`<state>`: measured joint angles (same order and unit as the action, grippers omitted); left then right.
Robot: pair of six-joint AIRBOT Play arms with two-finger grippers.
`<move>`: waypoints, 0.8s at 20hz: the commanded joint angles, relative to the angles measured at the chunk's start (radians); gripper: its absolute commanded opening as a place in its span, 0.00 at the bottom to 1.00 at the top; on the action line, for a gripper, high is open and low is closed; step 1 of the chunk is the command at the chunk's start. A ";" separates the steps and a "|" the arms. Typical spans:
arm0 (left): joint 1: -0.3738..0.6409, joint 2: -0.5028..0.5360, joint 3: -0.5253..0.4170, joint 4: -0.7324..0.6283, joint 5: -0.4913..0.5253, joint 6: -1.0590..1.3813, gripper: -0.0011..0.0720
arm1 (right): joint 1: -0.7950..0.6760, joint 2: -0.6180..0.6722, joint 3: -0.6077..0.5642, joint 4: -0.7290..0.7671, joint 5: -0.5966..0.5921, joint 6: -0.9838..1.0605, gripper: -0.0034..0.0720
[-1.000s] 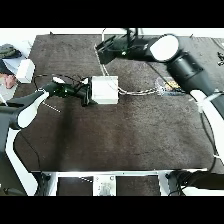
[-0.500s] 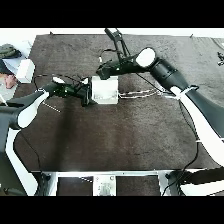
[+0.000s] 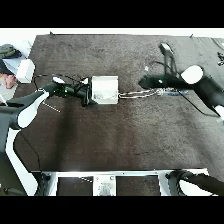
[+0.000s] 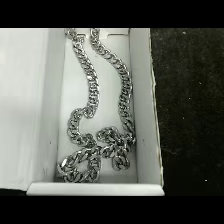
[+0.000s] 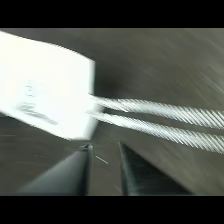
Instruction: Fold the box and place the chain.
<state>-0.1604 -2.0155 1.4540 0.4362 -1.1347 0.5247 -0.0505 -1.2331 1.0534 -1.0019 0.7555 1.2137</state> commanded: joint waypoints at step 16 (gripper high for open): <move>0.000 0.000 0.000 0.000 0.000 0.000 0.34 | -0.097 -0.311 -0.140 0.133 -0.509 0.217 0.55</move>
<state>-0.1604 -2.0155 1.4540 0.4366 -1.1347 0.5247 -0.1772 -1.4681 0.8509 -0.9009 0.2882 1.4231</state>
